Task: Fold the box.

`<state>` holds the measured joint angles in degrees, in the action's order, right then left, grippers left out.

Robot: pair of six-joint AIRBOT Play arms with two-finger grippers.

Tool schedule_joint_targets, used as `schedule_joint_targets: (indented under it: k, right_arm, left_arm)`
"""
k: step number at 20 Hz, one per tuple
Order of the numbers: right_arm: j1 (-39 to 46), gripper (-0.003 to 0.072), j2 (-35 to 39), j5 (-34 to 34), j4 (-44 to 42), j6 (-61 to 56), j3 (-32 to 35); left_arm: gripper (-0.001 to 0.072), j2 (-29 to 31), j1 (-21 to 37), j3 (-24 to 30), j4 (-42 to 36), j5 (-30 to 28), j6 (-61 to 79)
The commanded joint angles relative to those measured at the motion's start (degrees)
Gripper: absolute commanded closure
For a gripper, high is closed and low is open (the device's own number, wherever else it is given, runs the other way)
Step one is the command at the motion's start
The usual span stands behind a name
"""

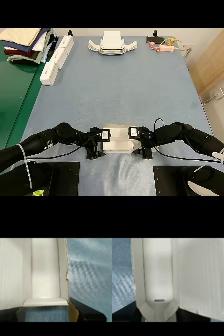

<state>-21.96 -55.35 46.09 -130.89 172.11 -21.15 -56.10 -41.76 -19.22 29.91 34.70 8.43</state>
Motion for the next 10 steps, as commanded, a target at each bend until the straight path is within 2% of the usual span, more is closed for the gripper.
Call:
schedule_joint_targets:
  k: [1,6,10]
  right_arm:
    - [-0.04,0.0183,0.02,0.0,-0.02,-0.02,0.02]
    - [-0.04,0.0183,0.02,0.0,-0.02,0.0,0.02]
    - [-0.04,0.0183,0.02,0.0,-0.02,0.0,0.02]
  left_arm:
    - [0.0017,-0.42,-0.37,0.13,-0.61,-0.74,0.13]
    - [0.0021,-0.39,-0.42,1.14,-1.09,-1.73,0.17]
    - [0.0022,-0.48,-0.42,1.14,-6.78,-2.16,2.97]
